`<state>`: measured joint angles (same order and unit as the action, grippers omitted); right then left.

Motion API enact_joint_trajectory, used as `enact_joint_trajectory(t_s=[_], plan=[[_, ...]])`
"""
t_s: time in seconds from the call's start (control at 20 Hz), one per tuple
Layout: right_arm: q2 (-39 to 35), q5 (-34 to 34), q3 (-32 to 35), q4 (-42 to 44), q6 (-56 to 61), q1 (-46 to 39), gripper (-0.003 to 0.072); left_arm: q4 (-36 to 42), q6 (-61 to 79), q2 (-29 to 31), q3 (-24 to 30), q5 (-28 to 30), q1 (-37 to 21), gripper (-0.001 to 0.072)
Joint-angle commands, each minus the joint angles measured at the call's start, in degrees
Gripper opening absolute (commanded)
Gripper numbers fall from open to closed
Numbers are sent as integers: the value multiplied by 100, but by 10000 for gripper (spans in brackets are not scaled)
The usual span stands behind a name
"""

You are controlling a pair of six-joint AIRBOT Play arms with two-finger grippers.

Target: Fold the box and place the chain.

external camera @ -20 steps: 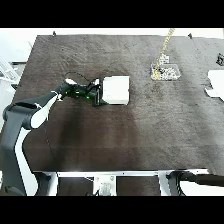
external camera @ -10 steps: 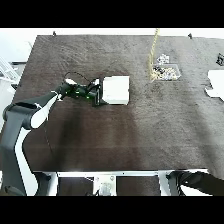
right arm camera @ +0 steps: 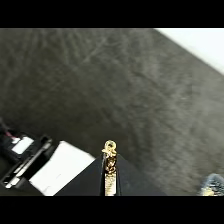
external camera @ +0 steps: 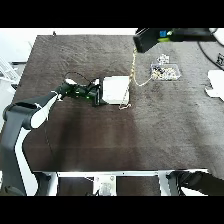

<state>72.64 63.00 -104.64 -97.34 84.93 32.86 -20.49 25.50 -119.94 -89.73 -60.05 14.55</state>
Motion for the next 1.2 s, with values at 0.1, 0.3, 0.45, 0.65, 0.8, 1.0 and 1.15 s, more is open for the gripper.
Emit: enact_joint_trajectory(t_s=[0.1, 0.3, 0.45, 0.65, 0.8, 1.0, 1.15], plan=[[-13, -905, 297, 42, 28, 22, 10, -2, 0, -4, 2, 0, -2, 537], [-13, -1692, -24, 42, -157, 28, 10, -2, 2, -4, 2, 0, -2, 538], [-13, -2057, -247, 37, -317, 26, 9, -2, 2, -4, 2, 0, -2, 537], [-11, -2627, -343, 13, -640, 26, 9, -2, 2, -4, 2, 0, -2, 537], [-11, -2903, -343, -96, -719, 22, 9, -2, 0, -4, 2, 0, -2, 537], [-11, -3158, -343, -197, -763, 20, 9, -2, 2, -4, 2, 0, -2, 537], [-11, -3296, -343, -238, -765, 17, 9, -2, 2, -4, 2, 0, -2, 537]])
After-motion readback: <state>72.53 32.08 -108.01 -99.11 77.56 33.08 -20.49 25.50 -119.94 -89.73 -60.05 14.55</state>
